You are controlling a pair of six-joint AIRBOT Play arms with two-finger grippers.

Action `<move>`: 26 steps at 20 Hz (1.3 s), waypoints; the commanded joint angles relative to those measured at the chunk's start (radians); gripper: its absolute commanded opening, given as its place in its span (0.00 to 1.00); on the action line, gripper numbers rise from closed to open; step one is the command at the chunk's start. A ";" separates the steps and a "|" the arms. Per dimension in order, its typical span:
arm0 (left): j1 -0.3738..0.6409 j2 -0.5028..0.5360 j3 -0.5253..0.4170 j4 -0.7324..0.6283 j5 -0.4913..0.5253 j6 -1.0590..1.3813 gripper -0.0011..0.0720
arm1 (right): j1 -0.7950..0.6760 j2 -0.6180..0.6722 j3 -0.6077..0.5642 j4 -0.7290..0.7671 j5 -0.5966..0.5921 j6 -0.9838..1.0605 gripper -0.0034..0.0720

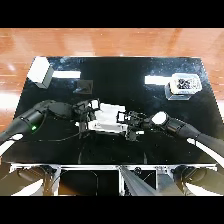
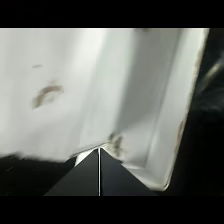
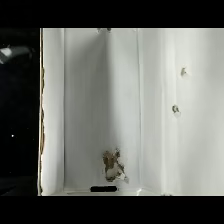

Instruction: Fold the box and place the chain.

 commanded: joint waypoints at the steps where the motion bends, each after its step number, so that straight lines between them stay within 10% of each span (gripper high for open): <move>1: 0.068 0.077 0.001 0.002 0.002 -0.063 0.03 | 0.001 0.000 0.000 0.000 0.000 0.000 0.87; 11: 0.471 0.001 0.000 0.097 0.194 -0.768 0.03 | 0.000 0.000 0.000 0.000 0.000 0.000 0.87; 19: 0.443 -0.243 0.001 -0.047 0.320 -0.834 0.03 | 0.000 0.000 0.000 0.000 0.000 0.000 0.87; 26: 0.323 -0.259 0.001 -0.114 0.266 -0.835 0.04 | 0.000 0.000 0.000 0.000 -0.001 0.000 0.87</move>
